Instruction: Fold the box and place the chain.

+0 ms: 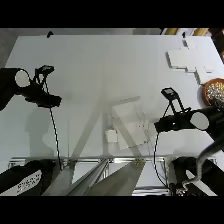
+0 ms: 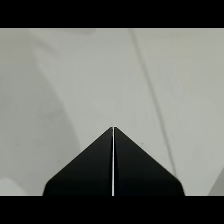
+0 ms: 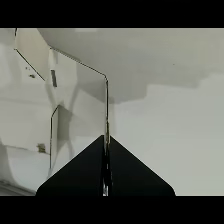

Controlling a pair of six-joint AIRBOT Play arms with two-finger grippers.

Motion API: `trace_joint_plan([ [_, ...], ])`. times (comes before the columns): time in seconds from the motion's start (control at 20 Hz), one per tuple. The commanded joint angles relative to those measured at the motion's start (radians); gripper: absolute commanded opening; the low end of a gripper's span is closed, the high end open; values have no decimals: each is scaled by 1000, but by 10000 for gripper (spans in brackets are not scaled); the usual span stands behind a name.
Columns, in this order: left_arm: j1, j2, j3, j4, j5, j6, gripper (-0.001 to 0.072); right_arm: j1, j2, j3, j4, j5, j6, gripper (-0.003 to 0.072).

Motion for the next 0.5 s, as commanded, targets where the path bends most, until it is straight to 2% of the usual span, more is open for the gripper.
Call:
trace_joint_plan([
  [0.0, 0, -1, -3, -56, 75, 14, 14, 55, 2, -2, 11, -26, 36, 18],
  [0.05, 0, -1, -3, -79, 97, 30, 58, 55, 2, -2, 10, -26, 36, 18],
  [0.15, 0, -4, -4, -166, 109, 101, 223, 55, 2, -2, 11, -26, 36, 18],
  [0.25, 0, -19, -8, -336, 109, 264, 226, 55, 2, -2, 11, -27, 36, 18],
  [0.35, -4, -42, -25, -563, 108, 485, 245, 55, 2, -2, 13, -31, 36, 18],
  [0.4, -12, -55, -36, -648, 108, 575, 390, 55, 2, -2, 20, -28, 36, 18],
  [0.45, -28, -70, -48, -712, 116, 630, 566, 55, 2, -2, 29, -27, 36, 18],
])
